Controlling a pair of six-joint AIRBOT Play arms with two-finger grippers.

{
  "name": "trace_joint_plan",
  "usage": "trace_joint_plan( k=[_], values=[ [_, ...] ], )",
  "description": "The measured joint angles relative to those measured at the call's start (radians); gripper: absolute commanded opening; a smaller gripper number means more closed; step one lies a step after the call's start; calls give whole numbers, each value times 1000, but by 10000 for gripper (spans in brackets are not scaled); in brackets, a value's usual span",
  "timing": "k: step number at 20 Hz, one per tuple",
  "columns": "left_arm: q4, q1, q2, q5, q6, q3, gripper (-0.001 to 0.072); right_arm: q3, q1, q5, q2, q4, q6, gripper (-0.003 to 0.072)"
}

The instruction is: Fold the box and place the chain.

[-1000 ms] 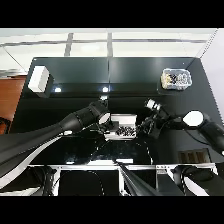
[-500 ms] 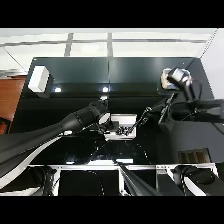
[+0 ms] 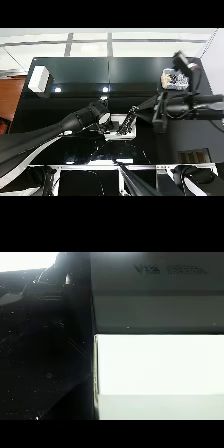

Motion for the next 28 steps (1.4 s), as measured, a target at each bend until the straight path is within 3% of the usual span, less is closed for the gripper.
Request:
trace_joint_plan(
  k=[8, 9, 10, 11, 16, 17, 18, 19, 24, 25, 26, 27, 28],
  values=[
    [0, 0, 0, 0, 0, 0, 28, -243, 79, -206, -127, 23, 9, 33],
    [0, 0, 0, 0, 0, 0, 28, -256, 83, -219, -141, 28, 10, 229],
    [0, 0, 0, 0, 0, 0, 27, -267, 84, -229, -155, 28, 11, 322],
    [0, 0, 0, 0, 0, 0, 28, -274, 85, -238, -164, 27, 11, 322],
    [0, 0, 0, 0, 0, 0, 27, -252, -34, -132, -164, -34, 11, 320],
    [0, 0, 0, 0, 0, 0, 28, -241, -84, -83, -156, -60, 11, 251],
    [0, 0, 0, 0, 0, 0, 28, -233, -132, -48, -146, -89, 11, 101],
    [0, 0, 0, 0, 0, 0, 28, -227, -183, -24, -138, -127, 10, 11],
    [0, 0, 0, 4, -2, 2, 28, -235, -324, -22, -121, -321, 37, 12],
    [0, 0, 0, 3, -3, 5, 89, -241, -335, -32, -119, -338, 42, 12],
    [0, -1, 3, -1, -3, 13, 246, -245, -341, -43, -119, -343, 45, 12],
    [0, -3, 6, -5, -9, 21, 335, -249, -346, -50, -117, -345, 45, 12],
    [0, -5, 12, -11, -18, 30, 361, -252, -349, -62, -117, -343, 48, 12]
  ],
)
